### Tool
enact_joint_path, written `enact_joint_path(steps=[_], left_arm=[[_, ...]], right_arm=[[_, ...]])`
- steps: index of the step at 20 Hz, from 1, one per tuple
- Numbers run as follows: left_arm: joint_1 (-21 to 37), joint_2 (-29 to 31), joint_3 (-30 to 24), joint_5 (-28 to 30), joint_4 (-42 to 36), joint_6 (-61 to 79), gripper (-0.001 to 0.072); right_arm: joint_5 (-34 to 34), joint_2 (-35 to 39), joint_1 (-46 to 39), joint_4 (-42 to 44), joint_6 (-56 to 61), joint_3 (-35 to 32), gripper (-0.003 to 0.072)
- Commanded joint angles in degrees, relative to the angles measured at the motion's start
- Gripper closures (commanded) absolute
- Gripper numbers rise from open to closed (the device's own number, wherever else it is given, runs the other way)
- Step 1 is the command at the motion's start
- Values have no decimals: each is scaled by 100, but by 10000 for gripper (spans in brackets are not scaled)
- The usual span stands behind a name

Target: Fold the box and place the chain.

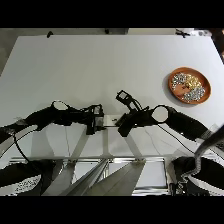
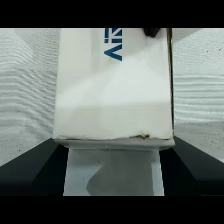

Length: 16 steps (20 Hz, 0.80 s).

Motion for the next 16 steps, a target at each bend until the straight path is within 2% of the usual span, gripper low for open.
enact_joint_path(steps=[1, 10, 16], left_arm=[[0, 0, 0, -2, 0, 0, 440], [0, 0, 0, -2, 0, 0, 440], [0, 0, 0, 0, 0, -2, 440]], right_arm=[[-120, -13, 0, -39, -22, -166, 680], [-640, -81, 0, 190, -170, -208, 680], [-573, 450, -2, 127, -162, 151, 677]])
